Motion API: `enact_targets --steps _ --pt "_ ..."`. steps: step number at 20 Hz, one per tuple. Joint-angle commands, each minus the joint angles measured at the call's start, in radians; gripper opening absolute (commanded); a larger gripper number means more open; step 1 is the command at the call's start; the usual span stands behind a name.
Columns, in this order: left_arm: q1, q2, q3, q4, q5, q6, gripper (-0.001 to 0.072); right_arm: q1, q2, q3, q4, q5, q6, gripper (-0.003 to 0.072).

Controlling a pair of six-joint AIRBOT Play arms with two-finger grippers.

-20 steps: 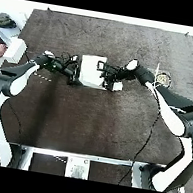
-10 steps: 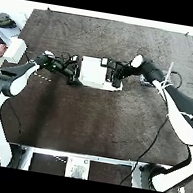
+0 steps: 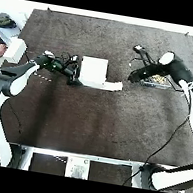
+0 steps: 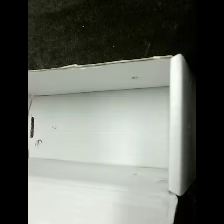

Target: Fold the box and place the chain.

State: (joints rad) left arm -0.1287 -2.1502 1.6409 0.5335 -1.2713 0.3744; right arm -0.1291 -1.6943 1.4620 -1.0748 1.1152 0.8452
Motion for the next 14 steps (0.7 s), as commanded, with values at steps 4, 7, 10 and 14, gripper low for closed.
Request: enact_targets --steps 4,7,10,14 --pt "0.001 0.000 0.000 0.000 0.000 0.000 0.0243 -0.076 -0.036 -0.169 0.217 -0.089 0.066 -0.0016" --pt "0.001 0.000 0.000 0.000 0.000 0.000 0.0243 -0.076 -0.095 -0.191 0.350 -0.106 0.005 -0.0016" --pt "0.001 0.000 0.000 0.000 0.000 0.000 0.0243 -0.056 -0.153 -0.192 0.485 -0.085 -0.045 -0.0016" --pt "0.001 0.000 -0.001 0.000 0.000 0.000 0.0243 0.008 -0.166 -0.190 0.583 -0.077 -0.093 -0.0015"
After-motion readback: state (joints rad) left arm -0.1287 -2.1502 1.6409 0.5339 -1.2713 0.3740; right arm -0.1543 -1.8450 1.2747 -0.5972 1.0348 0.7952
